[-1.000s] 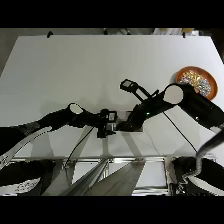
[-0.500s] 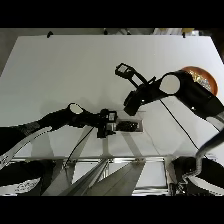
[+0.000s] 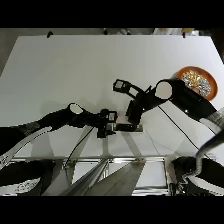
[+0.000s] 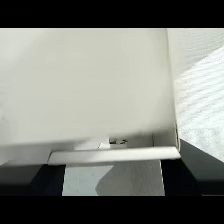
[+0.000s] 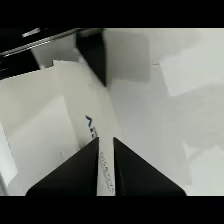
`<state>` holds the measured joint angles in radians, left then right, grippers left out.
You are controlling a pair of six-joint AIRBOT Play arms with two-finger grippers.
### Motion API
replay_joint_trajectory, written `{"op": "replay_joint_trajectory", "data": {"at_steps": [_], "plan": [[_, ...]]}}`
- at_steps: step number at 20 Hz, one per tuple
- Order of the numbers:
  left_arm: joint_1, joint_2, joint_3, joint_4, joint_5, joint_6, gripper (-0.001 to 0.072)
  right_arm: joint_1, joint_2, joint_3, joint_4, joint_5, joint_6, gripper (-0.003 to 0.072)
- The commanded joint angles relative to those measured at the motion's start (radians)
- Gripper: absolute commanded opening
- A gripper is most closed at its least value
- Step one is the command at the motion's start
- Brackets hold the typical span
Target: Fold the box and place the chain.
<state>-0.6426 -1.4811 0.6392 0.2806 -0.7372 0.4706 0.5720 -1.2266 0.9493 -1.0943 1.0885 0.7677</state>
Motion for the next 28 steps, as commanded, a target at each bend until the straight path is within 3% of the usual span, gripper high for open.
{"op": "replay_joint_trajectory", "data": {"at_steps": [1, 4, 10, 20, 21, 24, 28], "plan": [[0.000, 0.001, 0.000, 0.000, 0.000, 0.000, 0.0334, 0.034, 0.016, -0.044, 0.044, 0.010, -0.127, 0.0213], [0.000, 0.001, 0.000, 0.000, 0.000, 0.000, 0.0334, 0.064, 0.016, -0.061, 0.037, -0.024, -0.148, 0.0299], [0.000, 0.001, 0.000, 0.000, 0.000, 0.000, 0.0334, 0.107, 0.071, -0.066, -0.063, -0.047, -0.148, 0.0300], [0.000, 0.001, 0.000, 0.000, 0.000, 0.000, 0.0334, 0.145, 0.092, -0.128, -0.080, -0.060, -0.148, 0.0303], [0.000, 0.001, 0.000, 0.000, 0.000, 0.000, 0.0334, 0.153, 0.093, -0.128, -0.076, -0.060, -0.148, 0.0343], [0.000, 0.001, 0.000, 0.000, 0.000, 0.000, 0.0334, 0.171, 0.097, -0.129, -0.081, -0.071, -0.148, 0.0345], [0.000, 0.001, 0.000, 0.000, 0.000, 0.000, 0.0334, 0.170, 0.100, -0.132, -0.150, -0.122, -0.106, 0.0336]]}}
